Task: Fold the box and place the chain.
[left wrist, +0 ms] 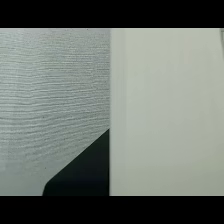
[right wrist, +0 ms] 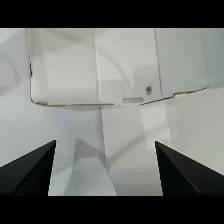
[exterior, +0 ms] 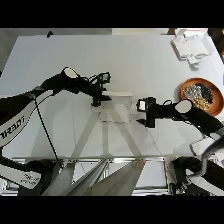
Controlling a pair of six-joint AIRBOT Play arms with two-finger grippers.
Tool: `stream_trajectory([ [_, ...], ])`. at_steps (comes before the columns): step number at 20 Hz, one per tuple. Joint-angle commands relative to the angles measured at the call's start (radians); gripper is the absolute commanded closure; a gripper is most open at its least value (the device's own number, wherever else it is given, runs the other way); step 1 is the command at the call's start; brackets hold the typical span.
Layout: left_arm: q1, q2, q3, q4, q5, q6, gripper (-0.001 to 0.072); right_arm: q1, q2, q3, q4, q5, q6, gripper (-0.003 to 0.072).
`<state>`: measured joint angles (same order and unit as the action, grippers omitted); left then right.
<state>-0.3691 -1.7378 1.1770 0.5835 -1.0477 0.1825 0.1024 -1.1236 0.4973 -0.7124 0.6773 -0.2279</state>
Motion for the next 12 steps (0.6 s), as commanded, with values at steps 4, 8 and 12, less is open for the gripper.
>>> stream_trajectory([
  [4, 0.000, 0.000, 0.000, 0.000, 0.000, 0.000, 0.0695, -0.004, -0.009, -0.041, 0.113, -0.021, -0.117, -0.0007],
  [8, 0.000, 0.000, 0.000, 0.000, 0.000, 0.000, 0.0695, -0.004, -0.010, -0.045, 0.172, -0.027, -0.152, -0.0007],
  [12, 0.000, 0.000, 0.000, 0.000, 0.000, 0.000, 0.0695, 0.008, -0.054, -0.046, 0.235, -0.040, -0.206, -0.0007],
])
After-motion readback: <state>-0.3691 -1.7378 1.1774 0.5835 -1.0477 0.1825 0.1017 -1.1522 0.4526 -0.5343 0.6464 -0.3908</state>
